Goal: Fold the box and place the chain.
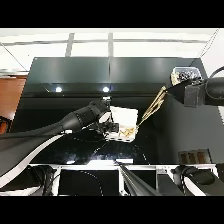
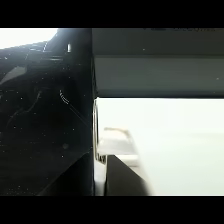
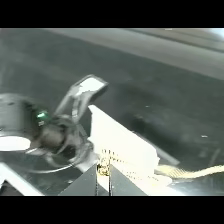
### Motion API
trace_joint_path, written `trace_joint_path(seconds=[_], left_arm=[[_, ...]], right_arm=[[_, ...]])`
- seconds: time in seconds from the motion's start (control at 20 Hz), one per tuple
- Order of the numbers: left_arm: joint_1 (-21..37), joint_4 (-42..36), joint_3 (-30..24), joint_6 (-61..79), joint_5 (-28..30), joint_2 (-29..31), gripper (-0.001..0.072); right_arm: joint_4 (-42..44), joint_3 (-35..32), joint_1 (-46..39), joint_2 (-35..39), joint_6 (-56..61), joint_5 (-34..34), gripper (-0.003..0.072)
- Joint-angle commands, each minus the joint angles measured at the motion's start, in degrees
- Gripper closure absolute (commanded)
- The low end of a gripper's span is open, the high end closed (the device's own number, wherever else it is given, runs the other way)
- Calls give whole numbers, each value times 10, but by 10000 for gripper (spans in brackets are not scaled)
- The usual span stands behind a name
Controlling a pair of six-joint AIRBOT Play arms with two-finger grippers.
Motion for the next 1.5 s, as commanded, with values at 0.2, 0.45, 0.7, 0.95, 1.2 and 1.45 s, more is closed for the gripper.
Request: trace_joint_path(seconds=[0.2,0.45,0.7,0.95,1.2,1.45], left_arm=[[0,-1,0,0,0,0,679],[0,-1,0,0,-8,0,679],[0,0,0,0,-10,0,679],[0,1,0,0,-8,0,679],[0,2,0,0,-4,0,679],[0,1,0,0,-3,0,679]], right_arm=[[63,-1,66,-25,-8,-12,677],[68,-7,115,-65,-16,-29,678],[82,-104,116,-75,-17,-65,678],[100,-232,116,-86,-22,-149,677],[94,-254,101,-102,-23,-142,278],[-69,-254,-70,-54,-144,-85,160]])
